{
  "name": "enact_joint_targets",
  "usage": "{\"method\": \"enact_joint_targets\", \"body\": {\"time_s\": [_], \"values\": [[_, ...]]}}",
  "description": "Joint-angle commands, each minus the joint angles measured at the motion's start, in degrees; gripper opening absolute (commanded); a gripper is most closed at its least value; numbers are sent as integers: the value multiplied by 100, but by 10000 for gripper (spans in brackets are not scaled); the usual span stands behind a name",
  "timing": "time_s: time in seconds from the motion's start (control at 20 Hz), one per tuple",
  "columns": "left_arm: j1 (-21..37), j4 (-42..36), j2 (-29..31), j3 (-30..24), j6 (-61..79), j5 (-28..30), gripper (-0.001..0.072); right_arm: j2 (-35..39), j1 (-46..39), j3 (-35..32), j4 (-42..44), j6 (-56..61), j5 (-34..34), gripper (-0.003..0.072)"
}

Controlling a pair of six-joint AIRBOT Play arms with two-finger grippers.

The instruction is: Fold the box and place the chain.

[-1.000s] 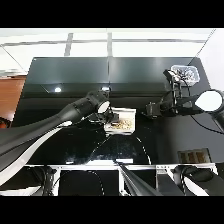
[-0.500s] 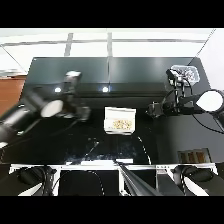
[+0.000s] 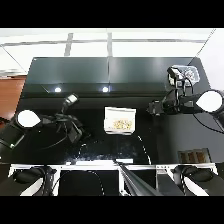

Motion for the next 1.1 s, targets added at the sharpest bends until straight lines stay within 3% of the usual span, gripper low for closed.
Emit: {"method": "enact_joint_targets", "body": {"time_s": [0.0,0.15,0.55,0.85,1.05], "values": [[-643,-791,-101,-179,3547,975,714,4,-2,0,-7,22,184,365],[-785,-837,-691,107,3960,782,716,4,-2,0,15,28,199,365],[-446,-920,-2444,1082,4470,702,715,4,22,0,162,63,197,365],[-503,-1674,-2730,1189,4955,704,715,4,22,0,162,63,173,365],[-614,-1637,-2896,1191,4990,717,714,4,22,0,157,61,111,365]]}}
